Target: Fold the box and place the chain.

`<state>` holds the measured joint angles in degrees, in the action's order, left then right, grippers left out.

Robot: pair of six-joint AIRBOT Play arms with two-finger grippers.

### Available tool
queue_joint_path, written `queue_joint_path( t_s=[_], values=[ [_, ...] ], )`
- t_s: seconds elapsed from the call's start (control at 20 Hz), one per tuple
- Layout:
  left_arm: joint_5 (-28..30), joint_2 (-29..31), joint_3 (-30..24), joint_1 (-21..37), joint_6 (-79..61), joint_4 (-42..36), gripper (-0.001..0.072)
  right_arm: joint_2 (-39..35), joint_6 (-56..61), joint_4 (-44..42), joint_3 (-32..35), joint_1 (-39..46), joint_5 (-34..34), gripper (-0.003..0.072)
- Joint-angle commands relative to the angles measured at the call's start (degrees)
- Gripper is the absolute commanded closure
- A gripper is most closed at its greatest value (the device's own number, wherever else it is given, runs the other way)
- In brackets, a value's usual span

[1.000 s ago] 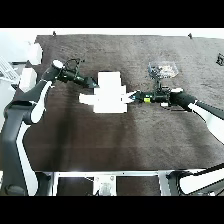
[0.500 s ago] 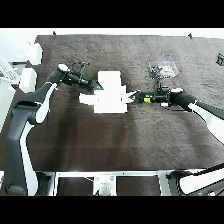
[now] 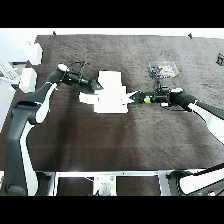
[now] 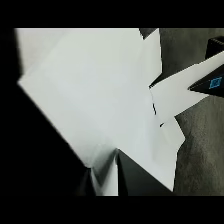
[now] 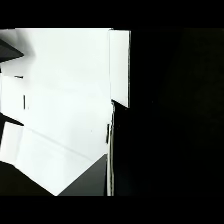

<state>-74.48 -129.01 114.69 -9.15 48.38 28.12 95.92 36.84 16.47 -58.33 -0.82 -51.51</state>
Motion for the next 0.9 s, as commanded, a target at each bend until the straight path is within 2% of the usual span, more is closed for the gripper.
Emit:
queue_joint_path(
  t_s=[0.0, 0.15, 0.2, 0.25, 0.3, 0.35, 0.4, 0.6, 0.85],
  values=[
    [-0.57, -0.04, 0.07, 0.00, -1.33, -0.83, 0.0532, 0.00, 0.02, 0.31, 0.00, -0.07, -0.13, 0.0679],
    [-0.66, -0.04, 0.07, 0.00, -2.03, -0.92, 0.0553, 0.00, 0.00, 0.28, 0.00, -0.07, -0.13, 0.0678],
    [-0.70, -0.04, 0.07, 0.00, -2.71, -0.96, 0.0648, 0.00, 0.00, 0.31, 0.00, -0.07, -0.15, 0.0678],
    [-0.87, -0.04, 0.07, 0.00, -4.13, -1.11, 0.0649, 0.00, -0.02, 0.31, 0.00, -0.07, -0.15, 0.0676],
    [-1.07, -0.04, 0.07, 0.00, -5.25, -1.22, 0.0686, 0.00, -0.02, 0.26, 0.00, 0.02, -0.15, 0.0609],
    [-1.20, -0.04, 0.04, 0.00, -6.93, -1.38, 0.0686, -0.02, 0.00, 0.17, -0.02, 0.28, -0.76, 0.0457],
    [-1.29, -0.04, -0.02, 0.00, -8.57, -1.53, 0.0687, -0.09, -0.02, 0.02, -0.04, 0.63, -1.88, 0.0434],
    [-3.15, -0.04, -0.13, 0.00, -18.03, -2.21, 0.0689, -0.76, -0.46, 0.02, -0.07, 3.17, -2.80, 0.0433],
    [-4.42, -0.02, -0.42, 0.00, -29.53, -3.61, 0.0693, -3.37, -1.31, -0.09, -0.07, 11.39, -2.75, 0.0434]
  ],
)
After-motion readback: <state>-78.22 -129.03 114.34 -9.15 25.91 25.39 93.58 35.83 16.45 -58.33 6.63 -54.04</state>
